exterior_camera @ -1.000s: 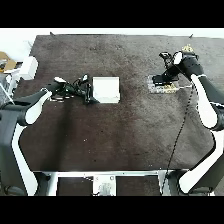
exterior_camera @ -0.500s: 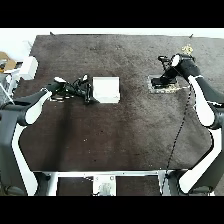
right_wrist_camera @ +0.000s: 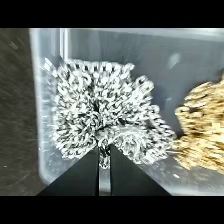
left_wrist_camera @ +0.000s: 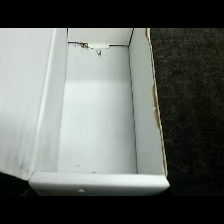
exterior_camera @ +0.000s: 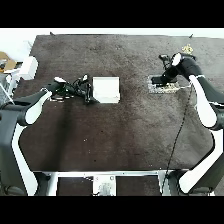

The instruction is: Fold the box and place the chain.

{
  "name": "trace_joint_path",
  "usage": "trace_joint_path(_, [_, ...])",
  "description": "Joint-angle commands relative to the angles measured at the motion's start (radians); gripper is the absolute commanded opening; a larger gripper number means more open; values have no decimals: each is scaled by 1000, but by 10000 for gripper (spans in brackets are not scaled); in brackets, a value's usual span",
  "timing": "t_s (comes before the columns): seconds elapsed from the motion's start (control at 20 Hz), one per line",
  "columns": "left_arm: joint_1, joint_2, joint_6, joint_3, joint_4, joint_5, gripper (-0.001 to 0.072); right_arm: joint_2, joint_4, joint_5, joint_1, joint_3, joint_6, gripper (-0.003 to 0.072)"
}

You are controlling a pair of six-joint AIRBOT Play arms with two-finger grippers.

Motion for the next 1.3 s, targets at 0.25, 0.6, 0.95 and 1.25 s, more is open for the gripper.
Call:
trace_joint_path(0.25, [0,0,0,0,0,0,346,322,0,-22,39,0,-47,5])
trace_joint_path(0.6, [0,0,0,0,0,0,346,611,-57,-206,175,0,-71,5])
trace_joint_path(0.95, [0,0,0,0,0,0,346,741,-56,-607,392,0,-147,5])
trace_joint_path(1.25, [0,0,0,0,0,0,346,708,-57,-681,577,-17,-210,5])
